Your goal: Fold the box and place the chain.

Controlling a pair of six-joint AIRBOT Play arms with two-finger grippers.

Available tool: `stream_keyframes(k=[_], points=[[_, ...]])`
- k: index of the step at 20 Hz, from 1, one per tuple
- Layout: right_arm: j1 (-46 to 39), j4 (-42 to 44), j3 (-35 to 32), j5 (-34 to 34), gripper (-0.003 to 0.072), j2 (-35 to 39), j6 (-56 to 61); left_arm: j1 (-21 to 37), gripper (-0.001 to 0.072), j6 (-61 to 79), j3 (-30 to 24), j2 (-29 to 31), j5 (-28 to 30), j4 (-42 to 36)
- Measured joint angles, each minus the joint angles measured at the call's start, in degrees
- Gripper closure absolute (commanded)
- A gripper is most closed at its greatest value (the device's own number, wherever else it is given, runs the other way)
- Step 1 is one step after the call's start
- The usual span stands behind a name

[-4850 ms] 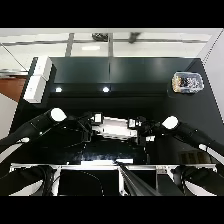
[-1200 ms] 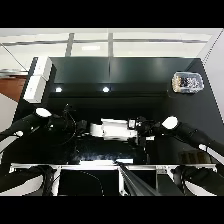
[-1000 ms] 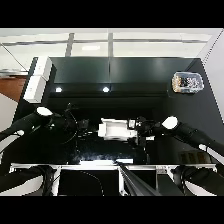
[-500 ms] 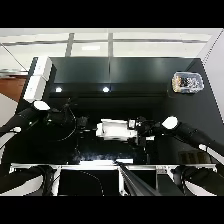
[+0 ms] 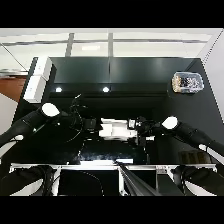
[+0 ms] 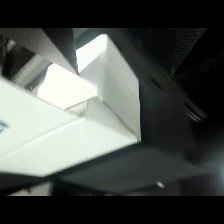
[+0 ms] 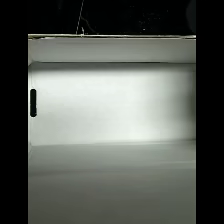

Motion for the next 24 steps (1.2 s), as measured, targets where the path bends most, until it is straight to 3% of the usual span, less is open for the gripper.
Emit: stream_keyframes(k=[6,24], points=[[0.0,0.0,0.0,0.0,0.0156,0.0,0.0,-6.2,0.0,-8.7,0.0,2.1,7.1,3.6],[0.0,0.0,0.0,0.0,0.0156,0.0,0.0,-19.1,0.0003,-30.6,0.3,5.2,12.4,29.4]])
